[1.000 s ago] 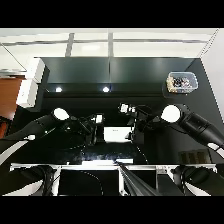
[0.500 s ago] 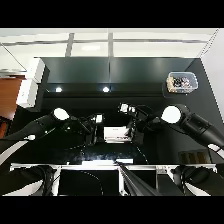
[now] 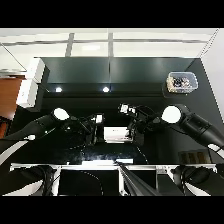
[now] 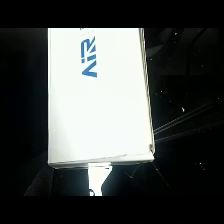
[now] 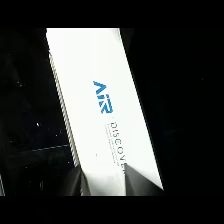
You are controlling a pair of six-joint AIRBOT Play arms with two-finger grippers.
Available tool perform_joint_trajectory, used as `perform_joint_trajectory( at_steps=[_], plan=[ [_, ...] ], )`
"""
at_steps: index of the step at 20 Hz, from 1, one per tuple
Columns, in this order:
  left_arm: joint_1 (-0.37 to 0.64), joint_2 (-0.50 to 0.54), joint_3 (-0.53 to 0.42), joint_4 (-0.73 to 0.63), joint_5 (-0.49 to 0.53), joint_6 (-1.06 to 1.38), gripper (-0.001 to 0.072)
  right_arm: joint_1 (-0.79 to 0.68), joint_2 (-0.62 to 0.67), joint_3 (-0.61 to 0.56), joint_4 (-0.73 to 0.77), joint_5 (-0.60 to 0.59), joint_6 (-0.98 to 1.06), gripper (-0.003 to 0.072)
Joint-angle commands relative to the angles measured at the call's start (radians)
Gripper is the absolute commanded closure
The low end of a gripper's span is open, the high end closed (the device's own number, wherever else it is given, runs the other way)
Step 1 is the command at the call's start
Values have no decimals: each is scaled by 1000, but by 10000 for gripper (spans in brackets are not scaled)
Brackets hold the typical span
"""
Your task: Fold the box and place the chain.
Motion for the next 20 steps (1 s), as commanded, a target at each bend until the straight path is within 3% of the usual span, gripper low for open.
perform_joint_trajectory(
  at_steps=[1, 18, 19, 20],
  plan=[
    [-1, -1, 0, 0, 0, 0, 241, 1, 0, 0, 0, 0, 0, 501],
    [-1, -1, 0, 0, 0, 0, 241, 1, 0, 0, -1, 34, 0, 464],
    [-1, -1, 0, 0, 0, 0, 241, 1, 0, 0, -3, 34, 0, 363],
    [-1, -1, 0, 0, 0, 0, 241, 0, 0, 0, -3, 33, 0, 367]
  ],
)
